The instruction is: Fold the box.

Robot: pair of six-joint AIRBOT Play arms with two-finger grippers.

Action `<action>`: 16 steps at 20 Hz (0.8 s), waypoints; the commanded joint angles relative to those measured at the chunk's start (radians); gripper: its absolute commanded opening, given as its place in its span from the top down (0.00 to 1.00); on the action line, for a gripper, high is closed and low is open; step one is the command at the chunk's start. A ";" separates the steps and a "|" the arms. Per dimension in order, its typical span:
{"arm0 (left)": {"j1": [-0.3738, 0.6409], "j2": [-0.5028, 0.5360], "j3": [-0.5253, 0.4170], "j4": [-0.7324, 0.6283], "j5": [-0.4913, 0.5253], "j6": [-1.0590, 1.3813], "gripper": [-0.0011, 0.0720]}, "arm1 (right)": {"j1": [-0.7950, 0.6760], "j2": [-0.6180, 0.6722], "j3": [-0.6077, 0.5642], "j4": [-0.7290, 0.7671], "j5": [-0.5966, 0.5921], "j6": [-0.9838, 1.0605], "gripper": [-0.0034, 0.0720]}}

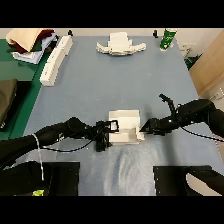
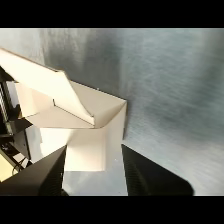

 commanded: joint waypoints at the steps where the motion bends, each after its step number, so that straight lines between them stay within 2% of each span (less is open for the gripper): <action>1: 0.000 0.000 0.000 0.000 0.000 0.000 0.35 | 0.090 -0.008 0.003 -0.034 0.074 0.039 0.24; 5: 0.000 0.000 0.000 0.000 0.000 0.000 0.35 | 0.173 -0.031 0.004 -0.053 0.130 0.069 0.25; 7: 0.000 0.000 0.000 0.000 0.000 0.000 0.35 | 0.234 -0.031 0.018 -0.110 0.183 0.145 0.25; 10: 0.000 0.000 0.000 0.000 0.000 0.000 0.35 | 0.356 -0.031 0.069 -0.323 0.243 0.396 0.25; 14: 0.000 0.000 0.000 0.000 0.000 0.000 0.35 | 0.529 -0.038 0.138 -0.598 0.241 0.723 0.25; 16: 0.000 0.000 0.000 0.000 0.000 0.000 0.35 | 0.597 -0.050 0.161 -0.684 0.227 0.856 0.25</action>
